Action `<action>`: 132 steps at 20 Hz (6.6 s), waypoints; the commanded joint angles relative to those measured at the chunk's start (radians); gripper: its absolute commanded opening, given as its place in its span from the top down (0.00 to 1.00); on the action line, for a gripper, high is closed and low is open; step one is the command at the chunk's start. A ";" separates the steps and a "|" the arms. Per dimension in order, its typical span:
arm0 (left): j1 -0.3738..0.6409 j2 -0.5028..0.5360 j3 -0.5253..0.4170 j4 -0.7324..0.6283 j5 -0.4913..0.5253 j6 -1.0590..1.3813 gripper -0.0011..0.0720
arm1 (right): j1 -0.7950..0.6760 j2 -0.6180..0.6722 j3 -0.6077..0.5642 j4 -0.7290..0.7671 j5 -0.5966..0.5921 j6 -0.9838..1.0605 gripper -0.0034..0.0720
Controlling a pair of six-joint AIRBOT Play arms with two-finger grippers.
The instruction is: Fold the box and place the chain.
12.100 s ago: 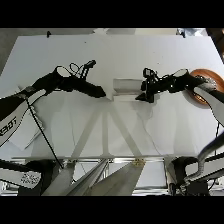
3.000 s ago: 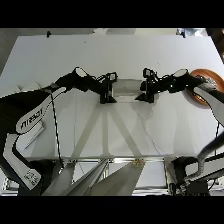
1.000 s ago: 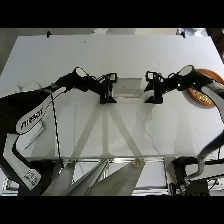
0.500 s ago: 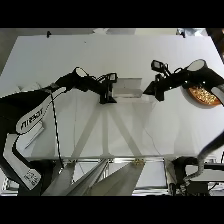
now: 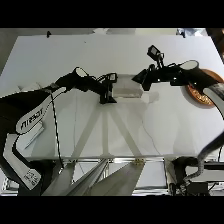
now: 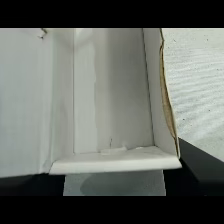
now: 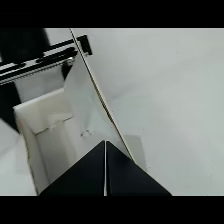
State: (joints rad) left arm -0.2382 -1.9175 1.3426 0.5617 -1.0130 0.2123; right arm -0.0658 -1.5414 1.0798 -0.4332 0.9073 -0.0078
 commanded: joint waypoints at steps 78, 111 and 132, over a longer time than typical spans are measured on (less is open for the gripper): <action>0.000 0.000 0.000 0.000 0.000 0.001 0.39 | 0.046 0.096 0.000 -1.003 0.022 0.768 0.94; 0.000 0.000 0.000 0.000 0.000 0.001 0.39 | -0.174 -0.027 -0.082 -0.164 0.259 0.729 0.66; 0.000 0.000 0.000 0.000 0.000 0.000 0.39 | 0.015 -0.027 -0.082 -0.346 -0.094 0.994 0.27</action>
State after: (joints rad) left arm -0.2394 -1.9175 1.3426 0.5621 -1.0138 0.2134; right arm -0.0692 -1.5688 0.9981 -0.7017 0.8883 0.8871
